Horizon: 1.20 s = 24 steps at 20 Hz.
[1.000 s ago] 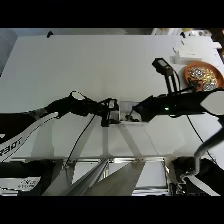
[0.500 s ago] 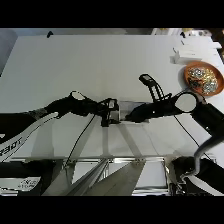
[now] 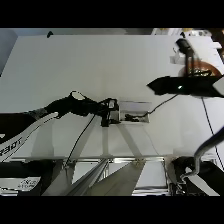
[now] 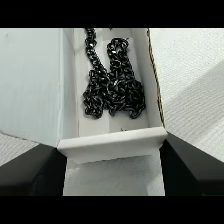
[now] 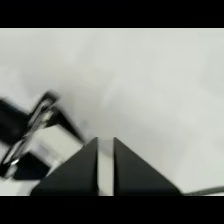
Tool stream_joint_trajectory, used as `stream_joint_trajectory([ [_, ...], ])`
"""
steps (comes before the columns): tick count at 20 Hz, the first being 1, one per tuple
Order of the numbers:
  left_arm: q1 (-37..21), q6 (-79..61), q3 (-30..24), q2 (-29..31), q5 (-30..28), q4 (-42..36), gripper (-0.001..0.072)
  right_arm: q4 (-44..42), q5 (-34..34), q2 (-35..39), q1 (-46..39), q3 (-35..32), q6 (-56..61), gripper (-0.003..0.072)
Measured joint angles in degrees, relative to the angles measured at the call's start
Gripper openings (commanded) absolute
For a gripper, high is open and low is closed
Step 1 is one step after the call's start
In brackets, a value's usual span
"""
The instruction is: Fold the box and place the chain.
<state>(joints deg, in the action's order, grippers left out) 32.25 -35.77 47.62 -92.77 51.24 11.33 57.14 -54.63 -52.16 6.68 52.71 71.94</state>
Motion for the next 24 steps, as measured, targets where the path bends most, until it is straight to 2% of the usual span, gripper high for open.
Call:
stream_joint_trajectory([
  [2,0.00,0.00,0.00,0.00,0.00,0.00,0.0103,4.70,-0.85,-1.22,-5.29,0.72,0.98,0.0017],
  [3,0.00,0.00,0.00,0.00,0.00,0.00,0.0103,7.34,-1.14,-2.29,-7.30,0.96,2.08,0.0057],
  [5,0.00,0.00,0.00,0.00,0.00,0.00,0.0103,12.28,-1.36,-5.09,-9.81,1.25,4.37,0.0322],
  [15,0.00,0.00,0.00,0.00,0.00,0.00,0.0103,20.04,-1.73,-21.00,-12.02,1.40,8.17,0.0319],
  [24,0.00,0.00,0.00,0.00,0.02,-0.02,0.0103,25.51,-0.57,-29.90,-9.90,1.22,12.92,0.0314],
])
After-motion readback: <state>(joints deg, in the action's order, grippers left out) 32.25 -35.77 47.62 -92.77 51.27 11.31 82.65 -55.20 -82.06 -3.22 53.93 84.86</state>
